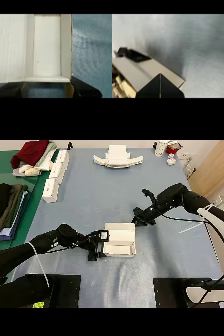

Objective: Fold the box.

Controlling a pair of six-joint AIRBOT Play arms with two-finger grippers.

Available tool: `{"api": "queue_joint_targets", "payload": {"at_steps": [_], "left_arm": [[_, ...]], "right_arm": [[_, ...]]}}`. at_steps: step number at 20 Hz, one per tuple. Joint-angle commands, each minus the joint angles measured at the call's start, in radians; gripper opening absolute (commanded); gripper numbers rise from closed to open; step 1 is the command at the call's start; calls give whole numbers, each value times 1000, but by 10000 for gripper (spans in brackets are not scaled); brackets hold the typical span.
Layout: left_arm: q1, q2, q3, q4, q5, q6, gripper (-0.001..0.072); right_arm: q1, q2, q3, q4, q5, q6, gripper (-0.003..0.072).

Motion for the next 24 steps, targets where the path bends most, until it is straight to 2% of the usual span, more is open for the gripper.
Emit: {"api": "queue_joint_targets", "payload": {"at_steps": [1, 3, 6, 14, 18, 20, 24], "left_arm": [[0, 0, 1, 0, 0, 0, 415], [0, 0, 1, 0, 0, 0, 415], [-1, 0, 1, 0, 0, 0, 415], [0, 0, 1, 0, 0, 0, 415], [0, 0, 1, 0, 0, 0, 415], [0, 0, 1, 0, 0, 0, 415], [0, 0, 1, 0, 0, 0, 415]], "right_arm": [[1, -28, 11, 97, -225, -224, 2], [32, -10, -5, 72, -250, -236, 3], [104, 54, -62, -1, -191, -249, 3], [374, 401, -324, -176, 426, -329, 3], [520, 497, -430, -282, 671, -329, 3], [576, 515, -460, -313, 741, -329, 3], [657, 538, -462, -401, 753, -329, 4]]}}
